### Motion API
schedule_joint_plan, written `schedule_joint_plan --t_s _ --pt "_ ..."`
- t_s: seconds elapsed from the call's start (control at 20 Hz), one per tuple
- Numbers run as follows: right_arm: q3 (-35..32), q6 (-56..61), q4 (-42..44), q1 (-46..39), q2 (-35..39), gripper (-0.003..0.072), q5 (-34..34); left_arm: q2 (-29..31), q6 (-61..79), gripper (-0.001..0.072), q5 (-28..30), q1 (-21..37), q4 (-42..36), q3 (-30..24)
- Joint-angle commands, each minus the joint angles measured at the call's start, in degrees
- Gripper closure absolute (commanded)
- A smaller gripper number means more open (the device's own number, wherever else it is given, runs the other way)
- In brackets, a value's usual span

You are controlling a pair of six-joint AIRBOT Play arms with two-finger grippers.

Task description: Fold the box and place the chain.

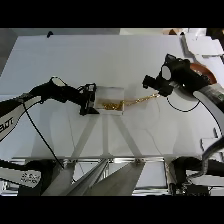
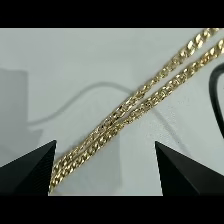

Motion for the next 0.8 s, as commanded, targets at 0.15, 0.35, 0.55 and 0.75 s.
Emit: schedule_joint_plan --t_s 0.15,0.35,0.55,0.75 --pt "0.00 10.67 -0.04 -0.35 -6.32 0.0013 -1.84 0.04 0.00 0.0434 0.02 -0.02 0.02 0.00" --pt "0.00 13.07 -0.11 -0.35 -8.17 0.0096 -2.38 0.04 0.00 0.0434 0.00 -0.02 0.02 0.00" --pt "0.00 13.05 -0.09 -0.35 -9.05 0.0318 -2.12 0.04 0.02 0.0434 0.00 -0.02 0.02 0.00" --pt "0.00 12.76 -0.09 -0.04 -8.98 0.0675 -1.92 0.04 0.00 0.0434 0.00 -0.02 0.02 0.00"
